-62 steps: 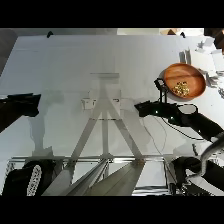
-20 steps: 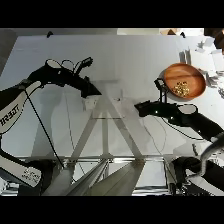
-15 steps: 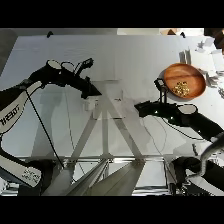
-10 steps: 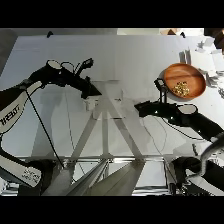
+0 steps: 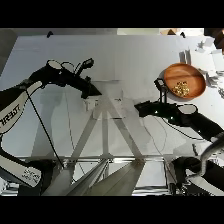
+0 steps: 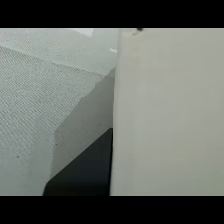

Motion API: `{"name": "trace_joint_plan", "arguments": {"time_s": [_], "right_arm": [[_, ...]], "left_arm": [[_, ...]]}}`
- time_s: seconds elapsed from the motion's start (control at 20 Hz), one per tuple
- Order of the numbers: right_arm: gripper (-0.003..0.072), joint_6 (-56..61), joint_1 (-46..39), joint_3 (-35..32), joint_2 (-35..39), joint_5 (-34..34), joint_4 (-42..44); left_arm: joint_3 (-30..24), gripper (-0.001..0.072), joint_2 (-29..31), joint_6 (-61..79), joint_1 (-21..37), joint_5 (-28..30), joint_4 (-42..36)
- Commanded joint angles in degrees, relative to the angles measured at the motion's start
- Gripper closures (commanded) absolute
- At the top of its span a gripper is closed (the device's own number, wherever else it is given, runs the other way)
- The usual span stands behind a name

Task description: Fold the box and place the chain.

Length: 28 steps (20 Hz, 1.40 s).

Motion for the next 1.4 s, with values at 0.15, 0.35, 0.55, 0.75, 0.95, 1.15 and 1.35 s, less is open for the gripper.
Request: {"name": "trace_joint_plan", "arguments": {"time_s": [0.15,0.35,0.55,0.75,0.95,1.15,1.35], "right_arm": [[0.0149,0.02,-0.02,0.35,1.16,-0.50,0.02],[0.0149,0.04,-0.02,0.66,7.61,-4.92,-1.99],[0.0150,0.07,-0.02,0.66,16.41,-9.84,-10.16],[0.0150,0.07,-0.02,0.66,22.27,-13.55,-11.56],[0.0151,0.07,-0.02,0.66,22.99,-14.67,-11.54],[0.0152,0.07,-0.02,0.66,22.99,-14.64,-11.54],[0.0152,0.07,-0.02,0.66,22.93,-14.64,-11.54]], "left_arm": [[0.07,0.0703,1.33,0.48,-0.02,-1.75,0.31],[0.07,0.0706,9.03,2.78,-0.04,-7.37,6.91],[-5.03,0.0711,20.17,2.73,-1.64,-11.98,15.56],[-19.58,0.0710,26.29,8.04,-3.85,3.13,6.99],[-25.99,0.0706,22.18,17.00,-5.49,11.74,-5.97],[-25.99,0.0704,17.27,22.49,-6.12,19.82,-10.01],[-25.99,0.0704,13.99,22.67,-6.73,21.20,-10.32]]}}
